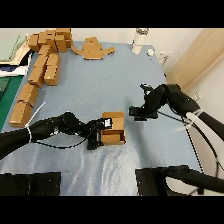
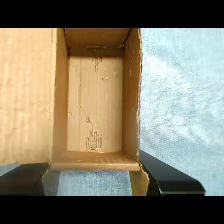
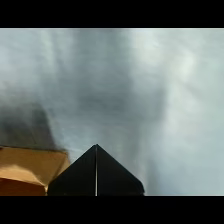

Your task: Fold the box.

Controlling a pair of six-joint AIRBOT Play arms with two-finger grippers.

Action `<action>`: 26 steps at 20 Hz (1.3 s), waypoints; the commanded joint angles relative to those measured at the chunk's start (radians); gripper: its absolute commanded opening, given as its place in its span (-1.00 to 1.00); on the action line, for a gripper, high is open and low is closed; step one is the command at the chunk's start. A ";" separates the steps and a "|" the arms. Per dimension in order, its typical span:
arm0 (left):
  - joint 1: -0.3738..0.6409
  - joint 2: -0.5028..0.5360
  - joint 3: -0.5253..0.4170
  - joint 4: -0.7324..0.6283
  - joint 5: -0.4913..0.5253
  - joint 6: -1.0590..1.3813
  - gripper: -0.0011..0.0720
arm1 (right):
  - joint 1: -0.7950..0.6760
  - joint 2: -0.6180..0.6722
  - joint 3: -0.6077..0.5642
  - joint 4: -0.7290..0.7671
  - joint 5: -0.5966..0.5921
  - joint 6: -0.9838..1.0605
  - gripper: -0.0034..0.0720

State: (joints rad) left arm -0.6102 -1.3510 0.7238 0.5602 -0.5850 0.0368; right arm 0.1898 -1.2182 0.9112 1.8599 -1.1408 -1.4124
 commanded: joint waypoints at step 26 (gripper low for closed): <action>0.001 0.000 0.000 0.000 -0.001 0.000 0.23 | 0.366 0.355 -0.364 0.249 0.409 -1.130 -0.90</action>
State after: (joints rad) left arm -0.6102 -1.3510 0.7238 0.5606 -0.5858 0.0368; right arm 0.4667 -0.9356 0.5926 2.2261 -0.8597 -2.5233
